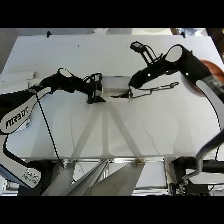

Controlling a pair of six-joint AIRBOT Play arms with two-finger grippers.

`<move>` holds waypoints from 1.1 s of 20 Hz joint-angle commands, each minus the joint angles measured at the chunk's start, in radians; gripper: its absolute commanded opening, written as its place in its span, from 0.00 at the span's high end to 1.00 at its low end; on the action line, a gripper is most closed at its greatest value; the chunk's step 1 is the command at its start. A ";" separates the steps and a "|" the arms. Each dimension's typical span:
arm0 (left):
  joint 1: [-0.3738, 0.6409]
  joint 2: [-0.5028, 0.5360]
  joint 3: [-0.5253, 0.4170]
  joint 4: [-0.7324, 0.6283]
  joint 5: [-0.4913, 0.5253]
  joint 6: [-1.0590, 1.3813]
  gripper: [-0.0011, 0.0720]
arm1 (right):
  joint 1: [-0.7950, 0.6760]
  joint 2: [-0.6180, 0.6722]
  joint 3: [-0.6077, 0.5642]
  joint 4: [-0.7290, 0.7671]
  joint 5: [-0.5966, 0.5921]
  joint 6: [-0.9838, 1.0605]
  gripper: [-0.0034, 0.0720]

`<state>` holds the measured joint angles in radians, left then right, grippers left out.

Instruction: Fold the box and place the chain.

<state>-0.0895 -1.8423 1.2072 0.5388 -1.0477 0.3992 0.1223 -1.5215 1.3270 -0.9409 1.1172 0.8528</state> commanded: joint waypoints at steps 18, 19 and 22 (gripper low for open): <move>0.000 0.000 0.001 0.000 0.000 0.000 0.76 | 0.075 0.025 0.001 0.034 -0.171 -0.143 0.45; 0.000 0.000 0.001 0.000 0.000 0.000 0.76 | 0.034 0.054 0.001 -0.035 -0.154 -0.142 0.45; 0.000 0.000 0.001 0.000 0.000 0.000 0.76 | -0.087 0.089 0.000 -0.279 -0.054 -0.124 0.44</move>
